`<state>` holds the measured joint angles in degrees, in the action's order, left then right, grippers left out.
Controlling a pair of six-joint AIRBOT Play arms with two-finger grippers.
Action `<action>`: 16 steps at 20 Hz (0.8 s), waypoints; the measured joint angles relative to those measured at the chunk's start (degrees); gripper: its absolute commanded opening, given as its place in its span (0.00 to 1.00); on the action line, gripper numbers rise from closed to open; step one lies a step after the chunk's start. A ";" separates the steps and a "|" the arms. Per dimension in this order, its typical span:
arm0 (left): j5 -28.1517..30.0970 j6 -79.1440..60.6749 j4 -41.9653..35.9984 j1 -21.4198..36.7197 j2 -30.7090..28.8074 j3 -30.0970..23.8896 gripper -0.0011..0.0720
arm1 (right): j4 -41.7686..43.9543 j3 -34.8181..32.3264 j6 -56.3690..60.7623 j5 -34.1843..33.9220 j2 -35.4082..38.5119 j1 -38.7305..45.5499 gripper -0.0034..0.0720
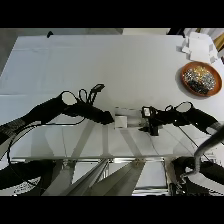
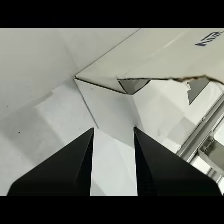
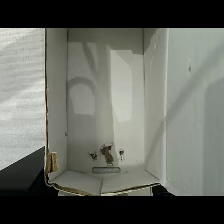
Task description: Fold the box and place the chain.
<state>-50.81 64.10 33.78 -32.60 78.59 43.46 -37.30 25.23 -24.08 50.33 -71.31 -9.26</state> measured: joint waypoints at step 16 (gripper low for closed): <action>-0.35 0.70 -0.52 0.07 -1.20 0.00 0.65 | 0.00 0.00 0.02 0.00 0.00 0.00 0.58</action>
<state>-51.16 64.79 33.26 -32.53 77.38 43.46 -37.30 25.23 -24.05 50.33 -71.31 -9.26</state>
